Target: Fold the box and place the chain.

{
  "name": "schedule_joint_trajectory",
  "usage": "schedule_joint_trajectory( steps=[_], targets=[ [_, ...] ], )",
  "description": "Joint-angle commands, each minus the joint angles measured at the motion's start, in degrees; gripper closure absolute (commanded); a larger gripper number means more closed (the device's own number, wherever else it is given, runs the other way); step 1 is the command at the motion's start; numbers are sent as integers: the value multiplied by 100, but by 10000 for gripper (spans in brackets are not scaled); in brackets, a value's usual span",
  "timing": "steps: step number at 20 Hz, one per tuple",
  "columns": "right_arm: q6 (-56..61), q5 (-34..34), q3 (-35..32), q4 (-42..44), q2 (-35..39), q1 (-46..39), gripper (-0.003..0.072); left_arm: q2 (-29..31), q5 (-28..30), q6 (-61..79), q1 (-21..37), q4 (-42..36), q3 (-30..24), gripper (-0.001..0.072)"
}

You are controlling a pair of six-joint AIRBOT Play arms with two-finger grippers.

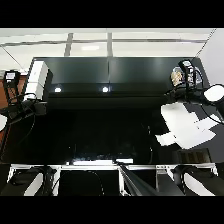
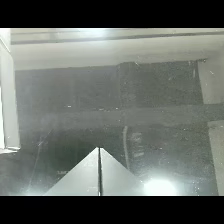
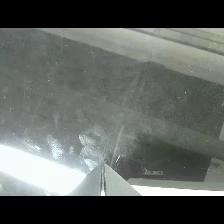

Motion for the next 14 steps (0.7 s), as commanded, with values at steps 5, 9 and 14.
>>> schedule_joint_trajectory(
  steps=[5, 9, 14],
  targets=[
    [2, 0, -2, 0, -2, 4, 672, 4, 2, 0, -4, 0, -2, 686],
    [4, -2, -2, 203, -2, 4, 672, 4, 2, 0, -4, 0, -2, 685],
    [7, -234, -2, 1633, -2, 4, 672, 4, 2, 0, -4, 2, -2, 686]
  ],
)
